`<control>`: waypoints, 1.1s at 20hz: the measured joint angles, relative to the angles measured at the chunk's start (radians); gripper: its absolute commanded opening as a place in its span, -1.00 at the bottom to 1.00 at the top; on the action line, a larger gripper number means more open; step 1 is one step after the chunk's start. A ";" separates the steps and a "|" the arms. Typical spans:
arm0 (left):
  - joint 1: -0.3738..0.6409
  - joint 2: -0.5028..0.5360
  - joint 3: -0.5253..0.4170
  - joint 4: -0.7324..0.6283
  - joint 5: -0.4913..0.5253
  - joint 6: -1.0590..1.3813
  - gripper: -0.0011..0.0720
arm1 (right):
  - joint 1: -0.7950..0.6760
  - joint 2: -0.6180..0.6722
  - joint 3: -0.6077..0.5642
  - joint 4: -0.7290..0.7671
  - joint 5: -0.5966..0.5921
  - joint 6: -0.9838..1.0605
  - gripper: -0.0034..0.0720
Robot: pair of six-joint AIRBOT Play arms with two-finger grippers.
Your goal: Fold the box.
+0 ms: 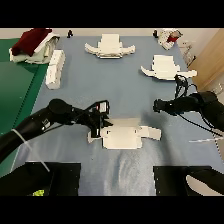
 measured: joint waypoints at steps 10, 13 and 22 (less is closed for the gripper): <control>-0.060 0.000 -0.069 -0.058 0.182 0.063 -0.94 | 0.000 0.000 0.000 0.032 0.045 0.026 0.64; -0.015 -0.028 -0.021 -0.060 0.093 0.055 -0.94 | 0.000 0.000 0.000 0.042 0.045 0.027 0.63; 0.087 -0.195 0.080 0.004 -0.095 -0.036 -0.94 | 0.000 0.000 0.000 0.061 0.042 0.027 0.63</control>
